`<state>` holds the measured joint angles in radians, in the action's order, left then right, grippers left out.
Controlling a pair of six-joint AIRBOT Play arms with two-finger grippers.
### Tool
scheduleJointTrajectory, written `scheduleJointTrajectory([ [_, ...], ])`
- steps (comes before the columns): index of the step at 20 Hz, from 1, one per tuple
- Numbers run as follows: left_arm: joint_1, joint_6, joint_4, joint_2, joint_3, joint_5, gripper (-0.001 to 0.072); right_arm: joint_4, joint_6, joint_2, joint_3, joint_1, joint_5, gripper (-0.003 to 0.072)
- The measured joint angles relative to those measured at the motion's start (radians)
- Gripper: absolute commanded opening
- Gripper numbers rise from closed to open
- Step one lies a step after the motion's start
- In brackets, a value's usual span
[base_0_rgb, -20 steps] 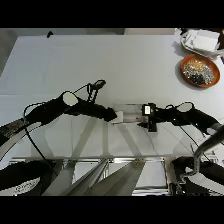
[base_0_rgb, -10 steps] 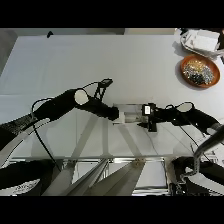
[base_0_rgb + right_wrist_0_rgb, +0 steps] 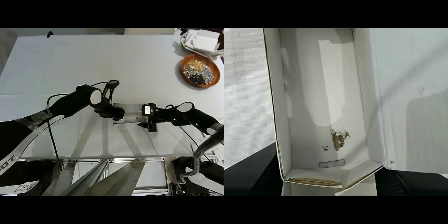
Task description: Fold the box and place the chain.
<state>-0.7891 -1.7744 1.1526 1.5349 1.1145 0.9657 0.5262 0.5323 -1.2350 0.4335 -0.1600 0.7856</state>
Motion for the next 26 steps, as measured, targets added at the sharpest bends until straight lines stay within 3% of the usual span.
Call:
scheduleJointTrajectory([
  [2, -0.015, -0.040, 0.027, 0.023, 0.028, 0.019, 0.0380, 0.000, 0.000, 0.000, 0.000, 0.000, 0.000, 0.0410],
  [5, -0.033, -0.112, 0.078, 0.041, 0.048, 0.031, 0.0380, 0.000, 0.000, 0.000, 0.000, 0.000, 0.000, 0.0410],
  [7, -0.040, -0.171, 0.114, 0.047, 0.054, 0.043, 0.0305, 0.000, 0.000, 0.000, 0.000, 0.000, 0.000, 0.0410],
  [14, -0.074, -0.360, 0.185, 0.078, 0.060, 0.047, 0.0302, 0.000, 0.000, 0.000, 0.000, 0.000, 0.000, 0.0410],
  [17, -0.091, -0.394, 0.202, 0.094, 0.060, 0.045, 0.0246, 0.000, 0.000, 0.000, 0.000, 0.000, 0.000, 0.0410],
  [21, -0.105, -0.441, 0.217, 0.100, 0.061, 0.045, 0.0002, 0.000, -0.002, 0.000, 0.000, 0.000, 0.003, 0.0410],
  [25, -0.113, -0.450, 0.219, 0.102, 0.061, 0.044, 0.0003, 0.002, -0.001, 0.000, 0.000, 0.000, 0.005, 0.0410],
  [26, -0.114, -0.451, 0.219, 0.103, 0.061, 0.044, 0.0055, 0.002, -0.001, 0.000, 0.000, 0.000, 0.005, 0.0410],
])
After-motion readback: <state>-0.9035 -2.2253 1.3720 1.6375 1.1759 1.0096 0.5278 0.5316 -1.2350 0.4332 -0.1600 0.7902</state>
